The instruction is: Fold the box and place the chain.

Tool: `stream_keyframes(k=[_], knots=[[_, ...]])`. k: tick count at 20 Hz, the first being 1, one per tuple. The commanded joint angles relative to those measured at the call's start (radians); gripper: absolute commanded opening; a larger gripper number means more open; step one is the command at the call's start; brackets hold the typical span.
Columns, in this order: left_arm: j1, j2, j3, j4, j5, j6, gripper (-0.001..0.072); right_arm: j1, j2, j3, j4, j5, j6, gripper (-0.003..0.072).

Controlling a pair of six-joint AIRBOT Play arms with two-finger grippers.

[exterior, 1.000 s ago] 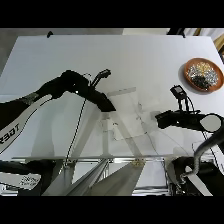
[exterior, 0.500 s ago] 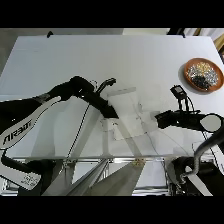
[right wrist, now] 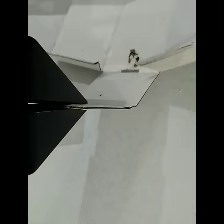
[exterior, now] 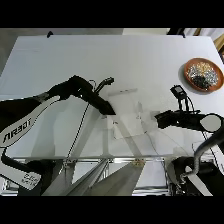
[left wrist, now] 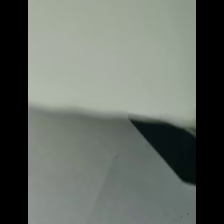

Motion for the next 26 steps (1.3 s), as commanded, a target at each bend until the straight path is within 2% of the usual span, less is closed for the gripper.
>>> stream_keyframes(k=[1, 4, 6, 8, 9, 11, 12, 14, 16, 18, 20, 23, 26], knots=[[0.015, 0.001, 0.001, 0.01, 0.013, 0.013, 0.0009, 0.001, -0.001, 0.0, -0.003, 0.002, 0.0, 0.0011], [0.002, 0.001, 0.001, 0.01, 0.01, 0.051, 0.001, 0.0, -0.001, 0.0, 0.0, 0.009, 0.0, 0.0011], [-0.006, 0.002, 0.001, 0.009, 0.002, 0.064, 0.001, 0.0, -0.001, 0.0, 0.011, 0.03, 0.001, 0.0037], [-0.006, 0.003, 0.001, 0.013, 0.013, 0.064, 0.0007, 0.0, -0.001, 0.001, 0.033, 0.058, 0.001, 0.0203], [-0.006, 0.006, 0.001, 0.019, 0.024, 0.066, 0.0006, 0.0, 0.0, 0.001, 0.051, 0.069, 0.002, 0.0254], [-0.008, 0.028, 0.001, 0.046, 0.055, 0.098, 0.0003, 0.0, 0.003, 0.016, 0.061, 0.096, 0.004, 0.0302], [-0.01, 0.052, 0.001, 0.066, 0.056, 0.098, 0.0002, 0.0, 0.009, 0.034, 0.06, 0.116, 0.004, 0.0302], [-0.024, 0.124, 0.001, 0.158, 0.03, 0.096, 0.0001, 0.0, 0.028, 0.082, 0.057, 0.166, 0.004, 0.0306], [-0.046, 0.215, 0.0, 0.282, 0.027, 0.063, 0.0, 0.0, 0.056, 0.144, 0.056, 0.235, 0.005, 0.0364], [-0.069, 0.31, -0.001, 0.362, 0.035, 0.028, -0.0002, 0.0, 0.092, 0.192, 0.056, 0.299, 0.005, 0.0364], [-0.088, 0.418, -0.037, 0.364, -0.027, 0.028, -0.0003, 0.0, 0.141, 0.208, 0.056, 0.342, 0.013, 0.0364], [-0.131, 0.584, -0.152, 0.361, -0.16, 0.041, -0.0002, 0.0, 0.204, 0.208, 0.045, 0.388, 0.048, 0.0363], [-0.157, 0.657, -0.276, 0.308, -0.234, 0.106, -0.0001, 0.0, 0.229, 0.208, 0.045, 0.394, 0.048, 0.0362]])
